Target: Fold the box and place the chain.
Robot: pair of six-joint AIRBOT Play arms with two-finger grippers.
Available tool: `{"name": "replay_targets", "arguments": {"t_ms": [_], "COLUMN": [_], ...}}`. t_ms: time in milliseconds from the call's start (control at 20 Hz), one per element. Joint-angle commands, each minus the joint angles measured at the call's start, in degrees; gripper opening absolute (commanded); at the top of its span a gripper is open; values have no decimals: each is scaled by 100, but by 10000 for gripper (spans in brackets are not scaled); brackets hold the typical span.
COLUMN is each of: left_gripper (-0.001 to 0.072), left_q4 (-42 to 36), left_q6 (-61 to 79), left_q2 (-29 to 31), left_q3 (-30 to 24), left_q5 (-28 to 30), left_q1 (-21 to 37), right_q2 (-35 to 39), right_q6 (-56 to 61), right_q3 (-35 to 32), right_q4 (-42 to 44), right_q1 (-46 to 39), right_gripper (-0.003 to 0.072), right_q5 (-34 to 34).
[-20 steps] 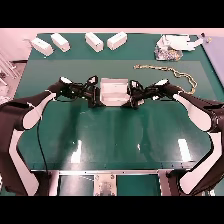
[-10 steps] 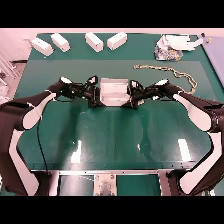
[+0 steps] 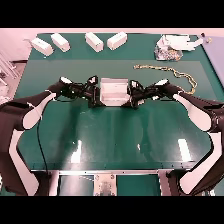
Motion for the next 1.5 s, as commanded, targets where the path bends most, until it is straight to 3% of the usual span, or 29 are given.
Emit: {"name": "replay_targets", "arguments": {"t_ms": [0, 50, 450, 1000, 1050, 1100, 1150, 1200, 1350, 1450], "left_gripper": [369, 368, 369, 368, 369, 368, 368, 369, 369, 369], "left_q4": [4, 4, 15, 15, 13, 13, 11, 11, 9, 9], "left_q6": [17, 52, 52, 46, 46, 44, 46, 44, 44, 44], "left_q2": [-4, -4, -2, -2, -2, -2, -2, -2, -2, -2], "left_q3": [0, 0, 0, 0, 0, 0, 0, 0, 2, 0], "left_q5": [74, 76, 162, 160, 160, 157, 155, 157, 155, 157], "left_q1": [-2, -2, -2, -2, -2, -2, -2, -2, -2, -2], "right_q2": [4, 11, 341, 1156, 1185, 1185, 1185, 1185, 1182, 1167], "right_q6": [0, 2, -140, 304, 328, 328, 326, 339, 673, 667], "right_q3": [2, 13, 15, 15, 15, 15, 15, 15, 15, 17], "right_q4": [2, 2, -87, -212, -76, 79, 208, 363, 933, 938], "right_q1": [-4, -4, -122, -962, -944, -903, -844, -769, -446, -208], "right_gripper": [571, 720, 720, 720, 647, 469, 191, 11, 10, 8], "right_q5": [7, 13, 164, 546, 699, 866, 1051, 1172, 1071, 476]}}
